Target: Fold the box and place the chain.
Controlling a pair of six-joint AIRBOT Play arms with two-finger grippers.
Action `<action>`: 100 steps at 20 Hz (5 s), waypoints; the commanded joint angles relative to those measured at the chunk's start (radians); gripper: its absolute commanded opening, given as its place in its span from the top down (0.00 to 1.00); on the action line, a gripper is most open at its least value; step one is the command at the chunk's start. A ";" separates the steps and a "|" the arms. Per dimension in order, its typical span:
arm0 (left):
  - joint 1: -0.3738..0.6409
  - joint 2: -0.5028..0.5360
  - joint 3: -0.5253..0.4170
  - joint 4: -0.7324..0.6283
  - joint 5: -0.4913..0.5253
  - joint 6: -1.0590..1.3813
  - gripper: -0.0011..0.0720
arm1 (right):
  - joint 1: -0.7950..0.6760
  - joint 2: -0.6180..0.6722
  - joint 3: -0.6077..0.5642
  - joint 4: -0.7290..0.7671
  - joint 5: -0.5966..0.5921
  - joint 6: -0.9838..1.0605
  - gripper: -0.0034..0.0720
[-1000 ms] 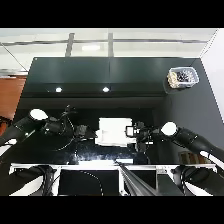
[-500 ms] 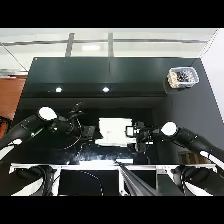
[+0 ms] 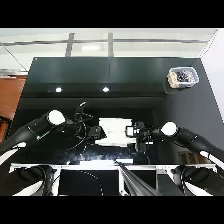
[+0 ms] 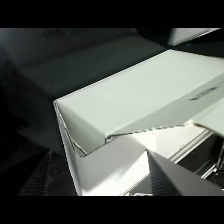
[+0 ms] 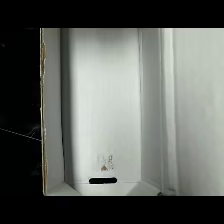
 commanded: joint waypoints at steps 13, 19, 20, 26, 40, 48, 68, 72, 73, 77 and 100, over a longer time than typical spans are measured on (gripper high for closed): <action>-0.165 -0.001 0.113 0.386 0.005 -0.422 0.16 | 0.000 0.000 0.000 0.000 0.000 0.000 0.32; -0.186 -0.017 0.149 0.386 0.003 -0.484 0.16 | 0.000 0.000 0.000 0.000 0.000 0.000 0.32; -0.186 -0.017 0.155 0.386 0.003 -0.488 0.16 | 0.000 0.000 0.000 0.000 0.000 0.000 0.32; -0.227 -0.018 0.167 0.477 -0.031 -0.589 0.22 | 0.000 0.000 0.000 0.000 0.000 0.000 0.32; -0.362 -0.102 0.251 0.620 -0.073 -0.811 0.43 | 0.000 0.000 0.000 0.000 0.000 0.000 0.32; -0.382 -0.198 0.338 0.714 -0.149 -0.945 0.43 | 0.000 0.000 0.000 0.000 0.000 0.000 0.32; -0.386 -0.222 0.341 0.751 -0.158 -1.007 0.53 | 0.000 0.000 0.000 0.000 0.000 0.000 0.32; -0.392 -0.230 0.341 0.743 -0.154 -1.006 0.71 | 0.000 0.000 0.000 0.000 0.000 0.000 0.32; -0.392 -0.230 0.341 0.743 -0.153 -1.006 0.75 | 0.000 0.000 0.000 0.000 0.000 0.000 0.32; -0.393 -0.233 0.341 0.742 -0.150 -1.006 0.95 | 0.000 0.000 0.000 0.000 -0.001 0.000 0.32; -0.397 -0.247 0.354 0.743 -0.165 -1.004 0.95 | 0.000 0.000 0.000 0.000 0.000 0.000 0.32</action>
